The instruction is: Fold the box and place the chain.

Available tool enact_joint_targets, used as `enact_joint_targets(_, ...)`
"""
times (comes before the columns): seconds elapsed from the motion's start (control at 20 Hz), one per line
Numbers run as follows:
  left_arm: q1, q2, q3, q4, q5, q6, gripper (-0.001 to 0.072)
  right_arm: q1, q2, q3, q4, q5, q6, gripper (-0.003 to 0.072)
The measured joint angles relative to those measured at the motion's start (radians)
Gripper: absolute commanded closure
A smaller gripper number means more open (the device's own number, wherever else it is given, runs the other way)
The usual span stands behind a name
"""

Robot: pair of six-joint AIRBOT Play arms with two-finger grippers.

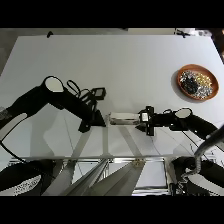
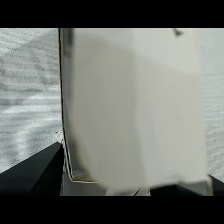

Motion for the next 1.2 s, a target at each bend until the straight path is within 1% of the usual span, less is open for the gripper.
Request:
enact_joint_targets(0.1, -0.065, -0.003, 0.0, -0.031, 0.028, 0.009, 0.0702, 0.0, 0.0, 0.0, 0.0, 0.0, 0.0, 0.0276)
enact_joint_targets(0.15, -0.093, -0.007, 0.0, -0.054, 0.065, 0.013, 0.0702, 0.0, 0.0, 0.0, 0.0, 0.0, 0.0, 0.0276)
enact_joint_targets(0.2, -0.118, -0.011, 0.0, -0.081, 0.126, 0.019, 0.0702, 0.0, 0.0, 0.0, 0.0, 0.0, 0.0, 0.0276)
enact_joint_targets(0.3, -0.149, -0.019, 0.0, -0.157, 0.279, 0.029, 0.0704, 0.0, 0.0, 0.0, 0.0, 0.001, 0.0, 0.0276)
enact_joint_targets(0.45, -0.168, -0.028, 0.0, -0.269, 0.535, 0.036, 0.0704, 0.0, 0.0, 0.0, 0.0, 0.001, 0.0, 0.0276)
enact_joint_targets(0.55, -0.174, -0.044, 0.0, -0.314, 0.644, 0.038, 0.0704, 0.0, 0.0, 0.0, 0.0, 0.002, 0.0, 0.0276)
enact_joint_targets(0.6, -0.175, -0.058, 0.0, -0.325, 0.68, 0.037, 0.0704, 0.0, 0.0, 0.0, 0.0, 0.002, 0.0, 0.0276)
enact_joint_targets(0.7, -0.177, -0.097, 0.0, -0.345, 0.731, 0.025, 0.0704, 0.0, 0.0, 0.0, 0.0, 0.002, 0.0, 0.0276)
enact_joint_targets(0.8, -0.179, -0.144, 0.0, -0.356, 0.755, 0.007, 0.0702, 0.0, 0.0, 0.0, 0.0, 0.002, 0.0, 0.0276)
enact_joint_targets(1.0, -0.179, -0.208, 0.0, -0.365, 0.756, -0.011, 0.0702, 0.0, 0.0, 0.0, 0.0, 0.003, 0.001, 0.0276)
enact_joint_targets(1.2, -0.171, -0.2, 0.0, -0.358, 0.731, -0.015, 0.0701, 0.0, 0.0, 0.0, 0.0, 0.003, 0.0, 0.0276)
